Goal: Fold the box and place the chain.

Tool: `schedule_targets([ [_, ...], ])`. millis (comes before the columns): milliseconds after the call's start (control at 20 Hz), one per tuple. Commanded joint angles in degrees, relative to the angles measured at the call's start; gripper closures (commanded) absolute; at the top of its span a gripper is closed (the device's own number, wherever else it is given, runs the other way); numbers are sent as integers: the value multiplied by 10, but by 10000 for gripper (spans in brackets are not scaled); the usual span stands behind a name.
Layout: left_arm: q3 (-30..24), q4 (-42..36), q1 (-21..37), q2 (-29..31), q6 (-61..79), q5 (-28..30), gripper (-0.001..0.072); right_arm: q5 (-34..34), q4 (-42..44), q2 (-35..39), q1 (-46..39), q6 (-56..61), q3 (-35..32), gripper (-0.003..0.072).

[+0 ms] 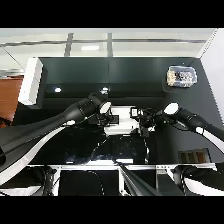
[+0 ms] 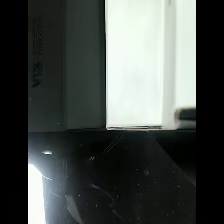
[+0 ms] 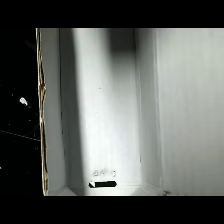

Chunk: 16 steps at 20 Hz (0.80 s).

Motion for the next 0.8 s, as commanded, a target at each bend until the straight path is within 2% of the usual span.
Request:
schedule_targets([
  [0,1,0,-1,0,0,1,682,0,0,0,0,0,0,555],
  [50,2,-2,-1,0,0,2,609,0,0,0,0,0,0,555],
  [100,3,-2,-1,0,0,2,417,0,0,0,0,0,0,555],
  [150,3,-1,-1,0,-1,2,301,0,0,0,0,0,0,555],
  [750,3,-2,-1,-10,8,-5,300,0,0,0,0,0,0,555],
])
